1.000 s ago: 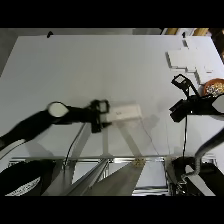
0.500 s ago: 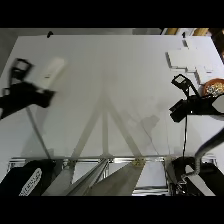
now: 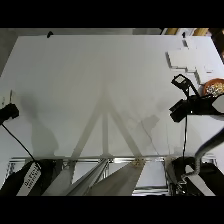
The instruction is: Fold the box and place the chain.
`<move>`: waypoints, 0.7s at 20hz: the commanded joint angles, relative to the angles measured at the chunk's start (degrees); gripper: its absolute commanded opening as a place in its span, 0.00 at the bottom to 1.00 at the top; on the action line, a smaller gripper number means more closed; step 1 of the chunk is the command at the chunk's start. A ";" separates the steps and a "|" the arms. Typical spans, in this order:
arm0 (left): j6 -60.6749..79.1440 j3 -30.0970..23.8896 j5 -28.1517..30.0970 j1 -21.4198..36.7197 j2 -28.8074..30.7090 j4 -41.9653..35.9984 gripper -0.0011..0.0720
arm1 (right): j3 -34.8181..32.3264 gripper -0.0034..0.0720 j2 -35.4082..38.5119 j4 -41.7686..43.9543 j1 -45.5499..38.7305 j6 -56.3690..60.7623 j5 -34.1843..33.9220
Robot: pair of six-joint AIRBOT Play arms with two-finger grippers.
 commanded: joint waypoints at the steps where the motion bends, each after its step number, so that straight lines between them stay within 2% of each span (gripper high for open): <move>1: -2.60 -0.04 -2.21 1.79 -3.80 0.94 0.49 | 0.00 0.07 0.07 0.00 -0.04 0.00 0.00; 2: -2.60 -0.04 -2.36 1.79 -4.63 0.92 0.50 | 0.00 0.07 0.04 0.00 -0.04 0.00 0.00; 3: -2.60 -0.04 -2.69 1.77 -5.42 0.90 0.57 | 0.00 0.07 0.07 0.00 -0.04 0.00 0.00; 4: -2.60 -0.04 -3.58 1.70 -5.95 0.85 0.80 | 0.00 0.07 0.04 0.00 -0.04 0.00 0.00; 5: -2.67 -0.04 -4.76 1.64 -6.23 0.02 0.99 | 0.00 0.07 0.07 0.00 -0.04 0.00 0.02; 10: -2.58 -0.04 -8.96 1.64 -5.73 -0.37 0.97 | 0.00 0.07 0.07 0.00 -0.04 0.00 0.00; 14: -2.51 -0.04 -11.65 1.64 -0.52 -2.60 0.97 | 0.00 0.07 0.04 0.00 -0.04 0.00 0.02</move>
